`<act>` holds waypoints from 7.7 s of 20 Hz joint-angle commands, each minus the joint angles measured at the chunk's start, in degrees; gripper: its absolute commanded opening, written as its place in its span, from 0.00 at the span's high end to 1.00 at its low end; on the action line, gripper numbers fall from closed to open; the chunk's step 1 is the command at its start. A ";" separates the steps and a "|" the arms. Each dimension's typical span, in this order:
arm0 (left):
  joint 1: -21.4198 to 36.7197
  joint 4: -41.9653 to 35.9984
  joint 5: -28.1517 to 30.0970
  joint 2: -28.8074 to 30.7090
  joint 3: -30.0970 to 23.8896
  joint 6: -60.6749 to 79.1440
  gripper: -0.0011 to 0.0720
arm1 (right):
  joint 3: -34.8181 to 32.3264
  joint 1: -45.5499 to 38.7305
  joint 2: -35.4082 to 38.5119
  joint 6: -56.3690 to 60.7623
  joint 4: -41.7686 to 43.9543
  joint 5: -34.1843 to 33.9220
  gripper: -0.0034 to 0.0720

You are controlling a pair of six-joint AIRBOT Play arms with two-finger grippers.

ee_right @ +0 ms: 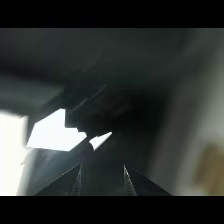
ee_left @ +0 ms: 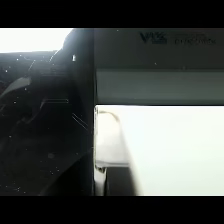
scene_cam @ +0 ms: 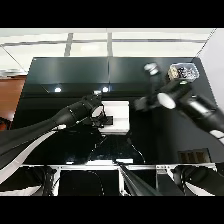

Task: Fold the box and place the chain.

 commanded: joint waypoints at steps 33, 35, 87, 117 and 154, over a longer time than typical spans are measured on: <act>0.04 0.22 1.42 -0.02 0.02 0.02 0.95 | 46.88 -45.59 -51.01 12.44 36.79 -9.27 0.20; 0.04 0.22 1.42 -0.02 0.02 0.02 0.95 | 47.98 -46.01 -50.97 10.43 38.29 -7.72 0.20; 0.04 0.20 1.42 -0.02 0.02 0.39 0.95 | 47.69 -48.43 -11.06 -31.61 42.80 7.85 0.93; 0.02 0.20 1.44 -0.02 0.02 0.39 0.95 | 15.80 -12.94 10.12 -29.81 58.18 -1.18 0.93; 0.04 0.15 4.07 -0.17 0.13 0.66 0.95 | -14.91 -19.30 4.90 -30.27 45.40 -5.95 0.67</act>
